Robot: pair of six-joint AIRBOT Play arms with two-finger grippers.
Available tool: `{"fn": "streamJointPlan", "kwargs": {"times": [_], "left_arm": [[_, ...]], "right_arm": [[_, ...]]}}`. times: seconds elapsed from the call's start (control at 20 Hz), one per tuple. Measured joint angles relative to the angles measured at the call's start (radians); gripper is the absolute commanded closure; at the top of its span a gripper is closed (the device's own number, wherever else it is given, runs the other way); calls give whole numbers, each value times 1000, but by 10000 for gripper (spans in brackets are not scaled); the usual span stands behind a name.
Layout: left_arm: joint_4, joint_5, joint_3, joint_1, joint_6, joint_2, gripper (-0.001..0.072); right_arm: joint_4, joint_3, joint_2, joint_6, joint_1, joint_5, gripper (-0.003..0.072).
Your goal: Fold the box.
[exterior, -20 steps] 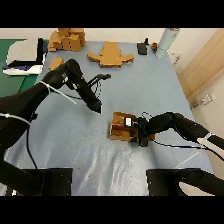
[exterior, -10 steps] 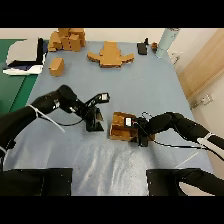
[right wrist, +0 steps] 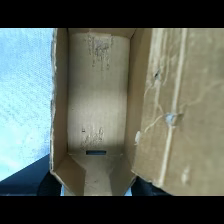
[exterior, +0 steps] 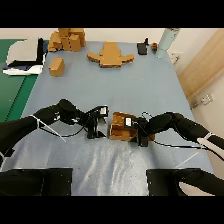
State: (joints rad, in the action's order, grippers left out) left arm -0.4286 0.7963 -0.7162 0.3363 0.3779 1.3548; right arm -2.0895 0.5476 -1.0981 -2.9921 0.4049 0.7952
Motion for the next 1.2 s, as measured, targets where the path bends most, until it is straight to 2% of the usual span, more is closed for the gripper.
{"fn": "streamJointPlan", "kwargs": {"times": [0.05,0.45,1.2], "left_arm": [[7,-12,1,9,6,5,3],[22,-60,-26,69,20,50,3],[26,-42,-36,107,15,60,3]], "right_arm": [[0,0,0,0,0,0,181],[1,0,0,0,-1,0,182],[-1,0,0,1,0,-1,182]]}}
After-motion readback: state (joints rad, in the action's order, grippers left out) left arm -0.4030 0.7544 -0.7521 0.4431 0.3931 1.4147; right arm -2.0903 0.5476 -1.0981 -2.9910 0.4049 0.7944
